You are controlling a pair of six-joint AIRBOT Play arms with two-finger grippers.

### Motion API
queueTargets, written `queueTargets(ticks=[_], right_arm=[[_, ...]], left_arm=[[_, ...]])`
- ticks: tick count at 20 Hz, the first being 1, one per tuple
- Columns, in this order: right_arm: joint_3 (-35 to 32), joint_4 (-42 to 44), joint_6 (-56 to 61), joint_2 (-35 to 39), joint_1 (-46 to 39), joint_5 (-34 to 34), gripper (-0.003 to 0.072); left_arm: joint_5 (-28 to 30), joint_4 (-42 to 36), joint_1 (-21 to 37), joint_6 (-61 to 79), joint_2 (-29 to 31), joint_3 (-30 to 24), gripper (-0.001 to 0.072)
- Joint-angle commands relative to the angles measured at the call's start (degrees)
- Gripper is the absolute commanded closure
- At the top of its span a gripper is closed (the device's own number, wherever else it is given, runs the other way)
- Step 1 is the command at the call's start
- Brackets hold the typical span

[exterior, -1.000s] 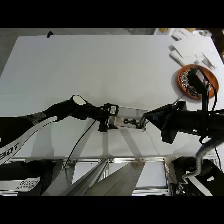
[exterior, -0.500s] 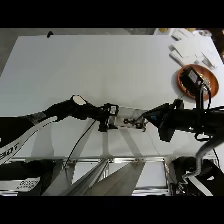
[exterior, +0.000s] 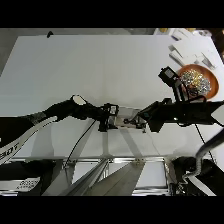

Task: Fold the box and place the chain.

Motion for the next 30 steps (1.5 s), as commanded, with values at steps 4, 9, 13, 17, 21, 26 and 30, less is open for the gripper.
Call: queueTargets(ticks=[4,9,13,17,21,26,30], right_arm=[[0.0,-0.1,-0.1,-3.0,0.0,-1.0,0.0669],[0.0,-0.2,-0.4,-4.4,0.0,-1.2,0.0669],[0.0,-0.4,-1.6,-4.8,0.0,-1.2,0.0669],[0.0,-1.2,-1.6,-4.8,0.0,-1.2,0.0669],[-0.1,-2.0,-1.7,-6.6,0.0,-1.3,0.0669],[-1.1,-5.5,-2.8,-13.5,0.4,-1.8,0.0669],[-1.1,-9.2,-3.4,-13.9,3.1,-1.9,0.0469]], left_arm=[[0.0,0.0,0.0,0.0,0.0,0.1,0.0671],[0.0,0.0,0.0,0.0,0.0,0.0,0.0671],[0.0,0.0,0.0,0.0,0.0,0.0,0.0671],[0.0,0.0,0.0,0.0,0.0,0.0,0.0671],[0.0,0.0,0.0,0.0,0.0,0.0,0.0671],[0.0,0.0,0.0,0.0,0.0,0.0,0.0671],[0.0,0.0,0.0,0.0,0.0,0.0,0.0671]])
